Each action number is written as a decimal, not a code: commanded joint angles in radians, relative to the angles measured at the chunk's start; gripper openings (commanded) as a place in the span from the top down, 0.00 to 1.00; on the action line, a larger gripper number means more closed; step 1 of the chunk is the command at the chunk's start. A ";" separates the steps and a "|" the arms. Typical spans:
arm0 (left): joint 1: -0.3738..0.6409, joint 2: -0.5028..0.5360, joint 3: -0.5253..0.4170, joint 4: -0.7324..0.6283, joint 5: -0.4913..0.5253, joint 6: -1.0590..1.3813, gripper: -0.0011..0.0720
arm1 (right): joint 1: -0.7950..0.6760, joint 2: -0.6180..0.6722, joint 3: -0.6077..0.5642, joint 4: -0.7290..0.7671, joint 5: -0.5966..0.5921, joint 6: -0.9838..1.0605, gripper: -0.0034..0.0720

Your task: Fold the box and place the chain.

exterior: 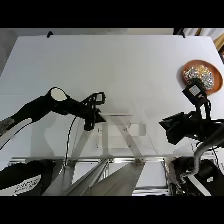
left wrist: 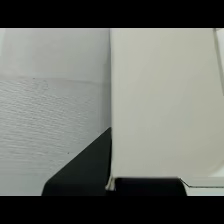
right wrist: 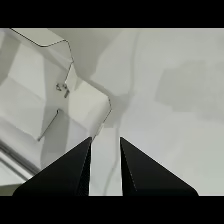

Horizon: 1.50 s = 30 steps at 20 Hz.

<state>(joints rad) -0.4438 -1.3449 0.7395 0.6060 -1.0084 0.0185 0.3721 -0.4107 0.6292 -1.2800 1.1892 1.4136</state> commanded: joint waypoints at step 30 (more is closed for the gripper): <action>-0.044 -0.110 0.000 -0.195 0.146 0.352 0.97 | 0.001 0.000 0.000 -0.006 -0.050 -0.008 0.69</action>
<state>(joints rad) -0.4805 -1.4502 0.7399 0.4187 -0.8684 0.3565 0.3721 -0.4107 0.6292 -1.2865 1.1435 1.4055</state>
